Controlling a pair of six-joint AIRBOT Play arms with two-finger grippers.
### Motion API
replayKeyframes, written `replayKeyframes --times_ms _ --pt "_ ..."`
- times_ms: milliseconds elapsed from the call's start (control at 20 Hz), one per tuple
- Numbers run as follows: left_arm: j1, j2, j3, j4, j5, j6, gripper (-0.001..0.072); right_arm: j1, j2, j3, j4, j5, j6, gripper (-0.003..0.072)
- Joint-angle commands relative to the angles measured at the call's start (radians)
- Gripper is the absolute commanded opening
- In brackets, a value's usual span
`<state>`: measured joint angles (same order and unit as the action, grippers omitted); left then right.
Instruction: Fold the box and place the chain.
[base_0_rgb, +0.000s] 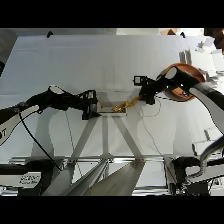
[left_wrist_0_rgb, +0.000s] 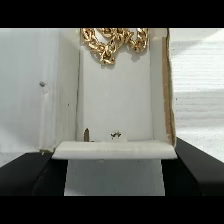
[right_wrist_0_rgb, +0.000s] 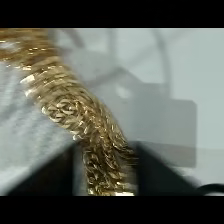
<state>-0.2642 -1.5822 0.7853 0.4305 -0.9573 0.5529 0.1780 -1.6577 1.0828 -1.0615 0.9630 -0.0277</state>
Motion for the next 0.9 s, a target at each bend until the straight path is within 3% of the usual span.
replayKeyframes --times_ms 0,400,600,850 --pt "0.000 0.000 0.000 0.000 0.000 0.000 0.0276 0.032 -0.016 -0.003 -0.191 0.006 0.159 0.0012" --pt "0.000 0.000 0.000 0.000 0.000 0.000 0.0276 0.047 0.245 -0.003 -0.161 0.018 0.427 0.0006" --pt "0.000 0.000 0.000 0.000 0.000 0.000 0.0276 0.137 0.380 0.002 -0.150 0.023 0.540 0.0006" --pt "0.000 0.000 0.000 0.000 0.000 0.000 0.0276 0.250 0.399 0.090 0.064 0.072 0.623 0.0006"
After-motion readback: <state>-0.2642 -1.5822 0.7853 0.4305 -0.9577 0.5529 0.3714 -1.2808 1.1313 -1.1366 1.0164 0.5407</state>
